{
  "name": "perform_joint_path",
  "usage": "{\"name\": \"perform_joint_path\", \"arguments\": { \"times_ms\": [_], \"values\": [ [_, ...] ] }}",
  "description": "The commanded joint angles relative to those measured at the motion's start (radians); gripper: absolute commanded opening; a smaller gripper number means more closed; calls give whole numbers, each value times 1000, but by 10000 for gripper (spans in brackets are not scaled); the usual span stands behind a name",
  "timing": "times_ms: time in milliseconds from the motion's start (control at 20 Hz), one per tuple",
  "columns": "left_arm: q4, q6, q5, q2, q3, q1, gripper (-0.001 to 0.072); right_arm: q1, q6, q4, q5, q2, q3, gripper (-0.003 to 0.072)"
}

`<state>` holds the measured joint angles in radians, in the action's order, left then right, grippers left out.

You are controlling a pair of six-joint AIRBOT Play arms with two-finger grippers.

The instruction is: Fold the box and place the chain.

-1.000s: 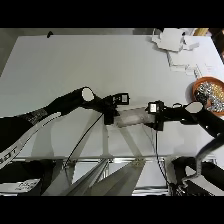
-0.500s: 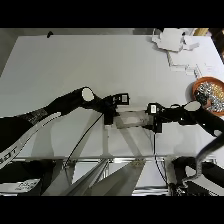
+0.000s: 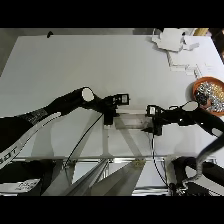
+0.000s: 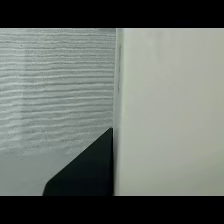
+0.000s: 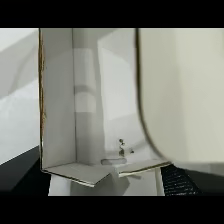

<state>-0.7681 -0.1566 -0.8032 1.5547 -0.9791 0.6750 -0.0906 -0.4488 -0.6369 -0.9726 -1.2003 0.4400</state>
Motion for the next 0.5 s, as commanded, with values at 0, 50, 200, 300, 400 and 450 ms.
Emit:
{"name": "perform_joint_path", "arguments": {
  "times_ms": [0, 50, 200, 300, 400, 450],
  "values": [
    [1, -1, 3, 0, 0, 0, 11, -14, -1, 31, 28, -19, 0, 633],
    [1, -1, 3, 0, 0, 0, 11, -14, -2, 31, 31, -23, 0, 633],
    [1, -1, 3, 0, 0, 0, 11, -14, -2, 28, 31, -40, 0, 595],
    [1, -1, 3, 0, 0, 0, 11, -14, -2, 15, 31, -51, 0, 528],
    [1, -1, 3, 0, 0, 0, 11, -13, -1, 2, 31, -55, 0, 528],
    [1, -1, 3, 0, 0, 0, 11, -13, -1, 1, 31, -55, 0, 528]
  ]
}}
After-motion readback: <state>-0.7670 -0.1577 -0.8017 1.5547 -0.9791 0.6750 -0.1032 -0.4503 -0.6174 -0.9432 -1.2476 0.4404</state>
